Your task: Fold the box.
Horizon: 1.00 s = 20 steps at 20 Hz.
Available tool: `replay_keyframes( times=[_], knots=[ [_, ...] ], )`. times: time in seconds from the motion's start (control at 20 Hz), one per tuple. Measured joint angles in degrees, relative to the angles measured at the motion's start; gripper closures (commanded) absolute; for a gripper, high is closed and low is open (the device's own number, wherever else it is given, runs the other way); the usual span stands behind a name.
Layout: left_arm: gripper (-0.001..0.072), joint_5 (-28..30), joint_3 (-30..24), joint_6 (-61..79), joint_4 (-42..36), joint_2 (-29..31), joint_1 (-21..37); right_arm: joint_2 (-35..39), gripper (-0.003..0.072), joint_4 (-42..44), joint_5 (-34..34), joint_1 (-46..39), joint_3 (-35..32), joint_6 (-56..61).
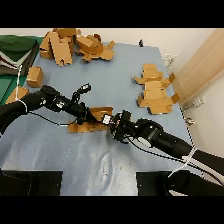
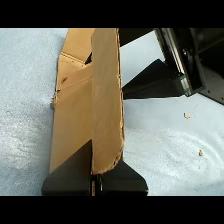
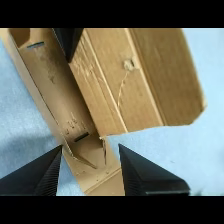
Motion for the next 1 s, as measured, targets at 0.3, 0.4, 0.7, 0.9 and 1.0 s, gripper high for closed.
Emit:
replay_keyframes(
  times=[0.3, 0.4, 0.7, 0.9, 1.0],
  knots=[
    [0.0695, -0.09, 0.00, -0.22, 0.09, 0.00, 0.00, -0.31, 0.0129, 23.56, 2.36, -5.55, 0.90, -25.79],
    [0.0696, -0.09, 0.00, -0.26, 0.13, 0.00, 0.00, -1.62, 0.0129, 32.79, 4.50, -8.57, 2.25, -36.37],
    [0.0696, -0.39, 0.00, -0.28, 0.20, 0.00, 0.00, -10.56, 0.0129, 54.73, 15.96, -15.72, 9.35, -62.69],
    [0.0695, -0.74, 0.00, -0.37, 0.17, 0.00, 0.00, -15.19, 0.0129, 59.43, 20.13, -17.05, 11.87, -69.24],
    [0.0695, -0.81, 0.00, -0.42, 0.13, 0.00, 0.00, -16.79, 0.0129, 60.43, 21.86, -17.35, 12.31, -70.71]
  ],
)
